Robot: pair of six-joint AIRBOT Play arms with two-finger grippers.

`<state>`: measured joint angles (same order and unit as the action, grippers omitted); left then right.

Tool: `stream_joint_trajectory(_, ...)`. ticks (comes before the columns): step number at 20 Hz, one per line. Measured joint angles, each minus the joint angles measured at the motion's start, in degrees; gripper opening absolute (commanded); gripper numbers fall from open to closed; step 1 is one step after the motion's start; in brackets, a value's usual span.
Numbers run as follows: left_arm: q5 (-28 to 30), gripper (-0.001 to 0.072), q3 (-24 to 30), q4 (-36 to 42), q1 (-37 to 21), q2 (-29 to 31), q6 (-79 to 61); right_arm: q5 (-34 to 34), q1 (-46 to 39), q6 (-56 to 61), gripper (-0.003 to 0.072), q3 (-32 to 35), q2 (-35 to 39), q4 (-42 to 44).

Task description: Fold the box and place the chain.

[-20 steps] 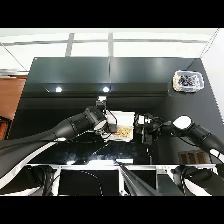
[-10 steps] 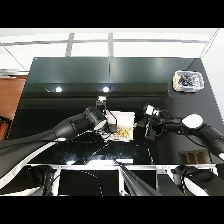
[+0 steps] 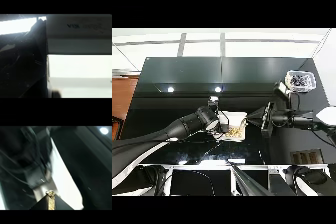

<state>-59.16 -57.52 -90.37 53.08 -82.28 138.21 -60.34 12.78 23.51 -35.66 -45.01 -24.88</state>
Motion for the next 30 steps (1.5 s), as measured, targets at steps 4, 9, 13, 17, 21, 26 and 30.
stream_joint_trajectory(4, 0.0, 0.003, 0.0, 0.02, 0.0, 0.0, 0.0, -4.26, 0.0, 4.63, 0.0014, -5.18, 0.37, 1.77)
stream_joint_trajectory(9, 0.0, 0.003, 0.0, 0.04, 0.0, 0.0, 0.0, -5.86, 0.46, 8.17, 0.0015, -7.54, 0.11, 2.16)
stream_joint_trajectory(13, 0.0, 0.003, 0.0, 0.04, 0.0, 0.0, 0.0, -3.06, 1.84, 11.06, 0.0276, -4.02, -1.18, -1.14)
stream_joint_trajectory(17, 0.07, 0.003, 0.0, 0.04, 0.0, 0.0, 0.0, 1.49, 1.81, 12.39, 0.0274, -0.7, -2.1, -4.59)
stream_joint_trajectory(21, 0.79, 0.003, 0.0, 0.04, 0.0, 0.0, 0.0, 3.41, -3.34, 12.83, 0.0274, -1.81, -2.21, -7.17)
stream_joint_trajectory(26, 1.62, 0.0032, 0.02, 0.04, -0.07, 0.0, 0.04, 0.44, -10.47, 13.07, 0.0274, -3.82, -2.19, -8.11)
stream_joint_trajectory(30, 1.7, 0.0584, -0.09, 0.9, -0.28, 0.24, 1.31, -2.78, -12.15, 13.18, 0.0274, -4.22, -2.19, -8.37)
